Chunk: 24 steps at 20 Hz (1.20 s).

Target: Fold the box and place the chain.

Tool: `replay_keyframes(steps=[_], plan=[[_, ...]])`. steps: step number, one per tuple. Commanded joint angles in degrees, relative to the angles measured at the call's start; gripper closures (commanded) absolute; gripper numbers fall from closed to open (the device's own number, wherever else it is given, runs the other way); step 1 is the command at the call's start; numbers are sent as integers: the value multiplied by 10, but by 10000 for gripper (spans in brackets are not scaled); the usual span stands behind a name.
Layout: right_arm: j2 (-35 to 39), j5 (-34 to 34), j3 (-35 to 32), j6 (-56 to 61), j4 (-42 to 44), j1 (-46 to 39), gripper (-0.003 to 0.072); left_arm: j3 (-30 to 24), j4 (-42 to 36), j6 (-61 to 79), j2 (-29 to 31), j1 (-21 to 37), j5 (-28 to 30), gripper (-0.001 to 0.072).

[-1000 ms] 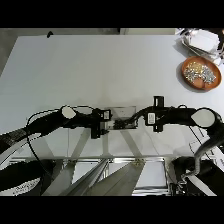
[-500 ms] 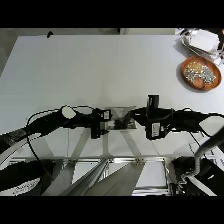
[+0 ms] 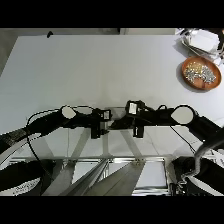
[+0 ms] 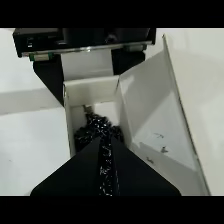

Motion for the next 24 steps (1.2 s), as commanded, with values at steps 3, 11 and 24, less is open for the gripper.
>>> replay_keyframes(steps=[3,11,24], plan=[[-33,9,18,40,1,-2,527,0,0,0,0,0,0,573],[-36,110,216,60,-87,-64,395,0,0,0,0,0,0,573],[-227,304,270,145,-148,-81,420,0,0,0,0,0,0,573]])
